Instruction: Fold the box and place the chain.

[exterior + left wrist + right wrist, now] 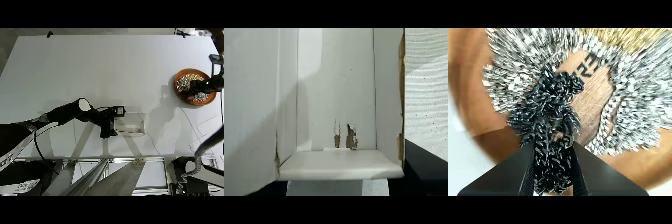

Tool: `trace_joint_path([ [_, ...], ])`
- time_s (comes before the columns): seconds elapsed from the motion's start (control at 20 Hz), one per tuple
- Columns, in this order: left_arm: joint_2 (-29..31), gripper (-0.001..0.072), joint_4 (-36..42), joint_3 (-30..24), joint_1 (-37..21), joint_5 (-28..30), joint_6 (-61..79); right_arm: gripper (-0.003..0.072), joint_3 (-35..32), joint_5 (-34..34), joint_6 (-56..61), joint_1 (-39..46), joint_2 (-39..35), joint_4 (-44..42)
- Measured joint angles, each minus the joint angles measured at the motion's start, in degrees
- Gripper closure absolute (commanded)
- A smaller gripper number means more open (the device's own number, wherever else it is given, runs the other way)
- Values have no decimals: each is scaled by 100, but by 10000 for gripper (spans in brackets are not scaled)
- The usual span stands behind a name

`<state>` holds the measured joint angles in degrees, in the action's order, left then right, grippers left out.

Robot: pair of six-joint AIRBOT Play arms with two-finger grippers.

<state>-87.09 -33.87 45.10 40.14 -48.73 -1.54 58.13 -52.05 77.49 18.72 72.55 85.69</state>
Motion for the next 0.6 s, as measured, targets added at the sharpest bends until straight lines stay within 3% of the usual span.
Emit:
trace_joint_path([
  [0.3,0,499,0,0,0,2,0,677,0,-481,-129,0,-1705,-240],
  [0.6,0,499,-2,0,0,2,2,677,0,-1530,-437,0,-3154,-1510],
])
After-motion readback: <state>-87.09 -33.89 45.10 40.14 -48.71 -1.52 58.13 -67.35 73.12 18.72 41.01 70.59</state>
